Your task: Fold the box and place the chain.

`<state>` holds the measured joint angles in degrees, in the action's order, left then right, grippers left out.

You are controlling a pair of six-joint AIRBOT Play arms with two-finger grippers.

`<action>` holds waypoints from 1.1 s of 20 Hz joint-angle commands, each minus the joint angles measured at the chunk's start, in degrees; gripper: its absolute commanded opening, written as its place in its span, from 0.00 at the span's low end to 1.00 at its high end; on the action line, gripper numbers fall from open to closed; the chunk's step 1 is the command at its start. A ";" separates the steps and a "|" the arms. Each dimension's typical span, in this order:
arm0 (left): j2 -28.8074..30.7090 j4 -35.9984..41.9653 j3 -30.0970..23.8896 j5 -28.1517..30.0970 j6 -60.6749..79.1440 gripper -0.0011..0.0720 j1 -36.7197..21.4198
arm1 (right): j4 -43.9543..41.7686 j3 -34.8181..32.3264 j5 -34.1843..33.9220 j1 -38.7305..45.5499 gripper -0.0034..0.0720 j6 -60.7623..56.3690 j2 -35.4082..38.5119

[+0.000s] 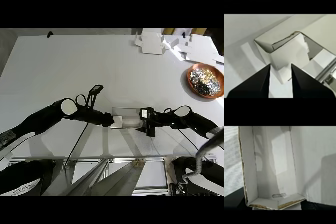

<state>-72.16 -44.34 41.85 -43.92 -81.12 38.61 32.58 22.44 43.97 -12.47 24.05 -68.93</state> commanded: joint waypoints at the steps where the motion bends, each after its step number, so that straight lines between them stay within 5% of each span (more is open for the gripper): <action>1: -1.84 -8.59 2.89 -0.26 -9.68 0.42 2.01 | -0.02 0.02 0.02 -0.02 0.46 0.00 0.00; 10: -6.64 -20.24 10.32 -3.89 -26.62 0.41 8.28 | -0.02 0.02 0.02 -0.02 0.46 0.00 0.00; 22: -18.49 -39.93 27.85 -25.38 -54.47 0.39 14.60 | -0.02 0.02 0.02 -0.02 0.46 0.00 0.00</action>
